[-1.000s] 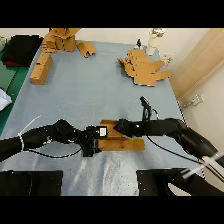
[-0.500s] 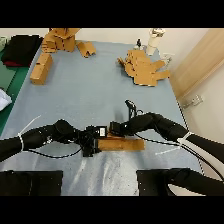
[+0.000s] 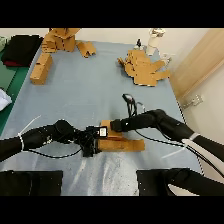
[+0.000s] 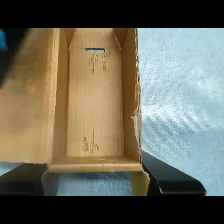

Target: Fold the box.

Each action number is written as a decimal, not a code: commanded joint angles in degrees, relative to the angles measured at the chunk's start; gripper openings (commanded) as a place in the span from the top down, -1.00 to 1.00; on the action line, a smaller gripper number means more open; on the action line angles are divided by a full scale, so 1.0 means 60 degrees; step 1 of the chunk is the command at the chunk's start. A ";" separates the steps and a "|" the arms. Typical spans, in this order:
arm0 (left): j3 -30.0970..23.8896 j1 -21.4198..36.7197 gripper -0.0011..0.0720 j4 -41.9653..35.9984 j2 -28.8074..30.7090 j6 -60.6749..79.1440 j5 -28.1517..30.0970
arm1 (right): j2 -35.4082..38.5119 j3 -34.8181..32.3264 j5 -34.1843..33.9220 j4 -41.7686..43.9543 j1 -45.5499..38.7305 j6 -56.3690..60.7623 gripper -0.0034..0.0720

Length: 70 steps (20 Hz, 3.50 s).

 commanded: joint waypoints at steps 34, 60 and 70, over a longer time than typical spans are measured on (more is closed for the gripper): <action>0.0011 0.0007 -0.45 0.0004 -0.0004 -0.0004 0.0004 | 0.2543 -0.2040 -0.1195 -0.1956 0.1559 -0.8488 0.39; 0.0011 0.0007 -0.45 0.0004 -0.0004 -0.0004 0.0004 | 0.2521 -0.1508 -0.3184 -0.4772 0.1541 -0.4958 0.69; 0.0011 0.0007 -0.46 0.0007 -0.0004 -0.0004 0.0004 | 0.3213 -0.1628 -0.5268 -0.5570 -0.1679 0.1242 0.90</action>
